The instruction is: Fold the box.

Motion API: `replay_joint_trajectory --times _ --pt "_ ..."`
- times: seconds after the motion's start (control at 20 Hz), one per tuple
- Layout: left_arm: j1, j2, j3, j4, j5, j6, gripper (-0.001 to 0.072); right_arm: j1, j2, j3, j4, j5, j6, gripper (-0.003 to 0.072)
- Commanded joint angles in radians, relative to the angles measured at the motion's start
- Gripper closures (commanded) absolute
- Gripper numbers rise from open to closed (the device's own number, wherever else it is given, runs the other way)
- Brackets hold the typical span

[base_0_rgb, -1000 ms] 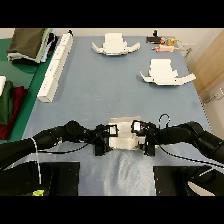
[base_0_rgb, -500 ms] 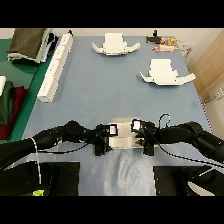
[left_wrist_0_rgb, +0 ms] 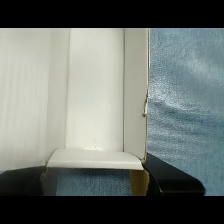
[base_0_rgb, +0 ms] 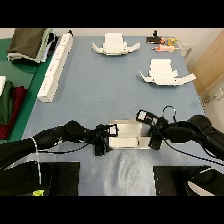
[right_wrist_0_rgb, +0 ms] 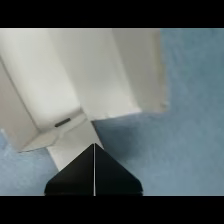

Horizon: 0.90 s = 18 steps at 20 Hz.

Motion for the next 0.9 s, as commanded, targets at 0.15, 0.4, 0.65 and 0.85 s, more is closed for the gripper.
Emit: replay_joint_trajectory --times 0.15,0.4,0.65,0.85 --pt "0.000 0.000 0.000 0.001 0.000 0.000 0.0169 -0.113 0.032 0.077 -0.529 -0.283 0.901 0.0682" --pt "0.000 0.000 0.000 0.001 0.000 0.000 0.0170 -0.214 -0.077 0.008 -0.114 -0.282 0.909 0.0683" --pt "0.000 0.000 0.000 0.001 0.000 0.000 0.0169 -0.213 -0.160 -0.024 0.271 -0.148 0.695 0.0683" --pt "0.000 0.000 0.000 0.001 0.000 0.000 0.0169 -0.213 -0.105 0.055 0.301 -0.158 0.652 0.0672"
